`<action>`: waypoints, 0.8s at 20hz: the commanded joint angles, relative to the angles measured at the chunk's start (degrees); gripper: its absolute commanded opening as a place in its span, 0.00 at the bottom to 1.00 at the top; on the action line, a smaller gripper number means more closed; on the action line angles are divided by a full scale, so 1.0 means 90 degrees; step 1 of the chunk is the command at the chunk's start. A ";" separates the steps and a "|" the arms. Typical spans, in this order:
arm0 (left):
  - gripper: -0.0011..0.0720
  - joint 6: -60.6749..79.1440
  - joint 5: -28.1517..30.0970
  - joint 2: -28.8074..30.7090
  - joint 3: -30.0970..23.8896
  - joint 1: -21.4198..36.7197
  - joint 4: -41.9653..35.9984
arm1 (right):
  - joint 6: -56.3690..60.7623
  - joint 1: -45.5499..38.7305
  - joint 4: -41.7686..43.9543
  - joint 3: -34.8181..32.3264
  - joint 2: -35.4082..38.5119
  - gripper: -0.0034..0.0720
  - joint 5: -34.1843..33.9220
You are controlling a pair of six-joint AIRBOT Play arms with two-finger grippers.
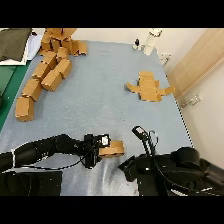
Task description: Fold the box.
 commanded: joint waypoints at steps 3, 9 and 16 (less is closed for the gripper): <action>0.67 0.0000 0.0002 0.0002 0.0002 0.0000 0.0000 | 0.0738 0.0017 0.2110 -0.1175 0.0090 0.05 0.3689; 0.67 0.0002 0.0005 0.0002 0.0002 0.0002 0.0000 | 0.0780 0.0012 0.1994 -0.1202 -0.0393 0.05 0.4133; 0.67 0.0002 0.0005 0.0002 0.0002 0.0002 0.0000 | 0.0755 0.0114 0.1902 -0.1202 -0.1219 0.05 0.4078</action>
